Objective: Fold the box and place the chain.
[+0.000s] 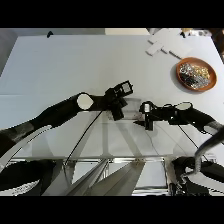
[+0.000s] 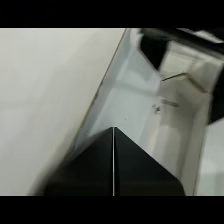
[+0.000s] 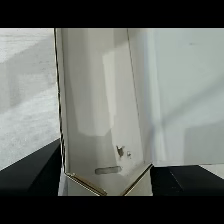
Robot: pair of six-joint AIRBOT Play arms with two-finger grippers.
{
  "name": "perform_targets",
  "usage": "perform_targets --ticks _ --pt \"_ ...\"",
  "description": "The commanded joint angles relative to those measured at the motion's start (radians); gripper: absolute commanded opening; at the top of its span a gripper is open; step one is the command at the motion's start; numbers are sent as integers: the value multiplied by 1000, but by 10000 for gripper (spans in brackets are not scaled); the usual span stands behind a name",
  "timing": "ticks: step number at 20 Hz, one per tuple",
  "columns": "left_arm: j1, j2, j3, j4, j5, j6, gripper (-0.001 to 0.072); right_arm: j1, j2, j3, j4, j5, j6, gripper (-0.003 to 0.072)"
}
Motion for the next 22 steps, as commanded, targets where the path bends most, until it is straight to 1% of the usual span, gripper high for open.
perform_targets --ticks 1,4,7,9,12,14,17,21,22 --pt "6 -83 1 -35 98 -56 3 0 0 -1 0 0 0 482" --pt "5 -118 1 -38 98 -56 3 0 -1 -1 0 0 0 482" --pt "7 -113 2 -37 100 -55 4 0 -1 -1 0 0 0 482" --pt "14 -87 2 -32 98 -40 4 0 -1 -1 0 0 0 482" --pt "27 0 2 29 77 -40 4 0 0 -1 0 0 0 482" --pt "40 70 2 93 13 -40 5 0 0 -1 0 0 0 482" --pt "71 166 2 184 -135 -40 6 0 0 -1 0 0 0 482" --pt "123 232 1 309 -332 -40 13 0 0 -1 0 0 0 482" --pt "138 233 1 351 -379 -41 49 0 0 -1 0 0 0 482"
